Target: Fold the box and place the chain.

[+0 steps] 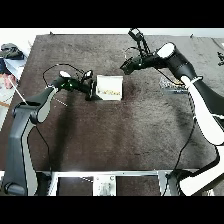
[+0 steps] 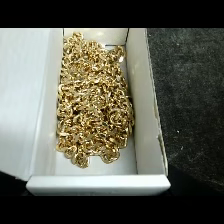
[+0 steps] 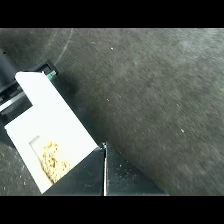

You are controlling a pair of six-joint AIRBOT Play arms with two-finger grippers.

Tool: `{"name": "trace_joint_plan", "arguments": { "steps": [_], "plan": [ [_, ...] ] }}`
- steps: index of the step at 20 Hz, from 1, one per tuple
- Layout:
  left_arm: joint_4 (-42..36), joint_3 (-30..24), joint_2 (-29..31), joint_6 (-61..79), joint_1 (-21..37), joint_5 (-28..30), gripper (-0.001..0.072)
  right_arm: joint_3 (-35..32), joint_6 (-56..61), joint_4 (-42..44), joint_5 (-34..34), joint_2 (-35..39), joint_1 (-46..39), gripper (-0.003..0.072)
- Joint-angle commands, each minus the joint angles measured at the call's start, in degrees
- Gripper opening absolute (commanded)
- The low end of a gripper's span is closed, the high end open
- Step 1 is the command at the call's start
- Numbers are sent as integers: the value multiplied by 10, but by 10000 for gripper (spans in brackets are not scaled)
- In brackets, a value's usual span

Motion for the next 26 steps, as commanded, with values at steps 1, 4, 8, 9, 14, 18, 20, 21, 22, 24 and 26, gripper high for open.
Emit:
{"name": "trace_joint_plan", "arguments": {
  "steps": [1,4,8,9,14,18,20,21,22,24,26],
  "plan": [
    [0,0,0,0,0,0,278,0,-70,87,1,-32,-19,-7],
    [0,0,0,0,0,0,278,0,-114,85,48,-42,-17,124],
    [0,0,0,0,0,0,278,0,-118,78,84,-65,-16,124],
    [0,0,0,0,0,0,279,0,-131,79,92,-69,-15,124],
    [0,0,0,0,0,0,278,0,-225,79,124,-70,12,164],
    [0,0,0,0,0,0,278,0,-236,78,134,-70,19,193],
    [0,0,0,0,0,0,278,0,-245,79,147,-70,19,193],
    [0,0,0,0,0,0,278,0,-247,78,153,-70,19,193],
    [0,0,0,0,0,0,278,0,-247,76,152,-70,19,193],
    [0,0,0,0,0,0,278,0,-247,74,137,-70,19,193],
    [0,0,0,0,0,0,278,0,-269,68,136,-70,20,194]
  ]
}}
